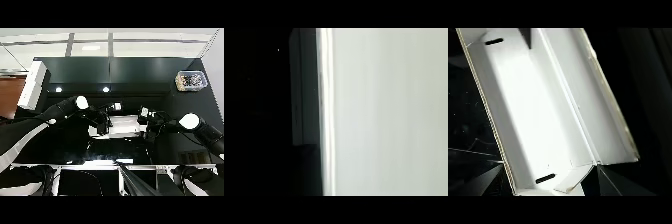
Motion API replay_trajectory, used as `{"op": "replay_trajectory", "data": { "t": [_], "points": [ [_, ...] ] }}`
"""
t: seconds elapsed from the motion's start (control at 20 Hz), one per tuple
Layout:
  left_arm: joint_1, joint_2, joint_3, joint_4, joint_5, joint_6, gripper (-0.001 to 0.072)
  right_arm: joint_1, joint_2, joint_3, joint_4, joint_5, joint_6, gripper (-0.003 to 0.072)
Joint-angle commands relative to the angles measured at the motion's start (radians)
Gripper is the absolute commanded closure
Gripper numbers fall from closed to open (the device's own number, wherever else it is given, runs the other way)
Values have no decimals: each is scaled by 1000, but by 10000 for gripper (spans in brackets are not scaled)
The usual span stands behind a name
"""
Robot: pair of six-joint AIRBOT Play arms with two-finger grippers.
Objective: Fold the box and place the chain.
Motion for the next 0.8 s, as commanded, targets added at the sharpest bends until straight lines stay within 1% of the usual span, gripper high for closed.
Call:
{"op": "replay_trajectory", "data": {
  "t": [0.0, 0.1, 0.45, 0.75],
  "points": [
    [-28, 8, 0, 39, 23, 0, 688, 0, 0, 0, 5, 23, -27, 14],
    [-39, 8, 0, 43, 23, 0, 688, 0, 0, 0, 5, 22, -32, 14],
    [-30, 8, 0, 43, 22, -1, 687, -9, -2, 0, -7, 0, -32, 14],
    [-31, 9, 0, 51, 2, 0, 687, -35, 17, 0, -7, 27, -31, 14]
  ]
}}
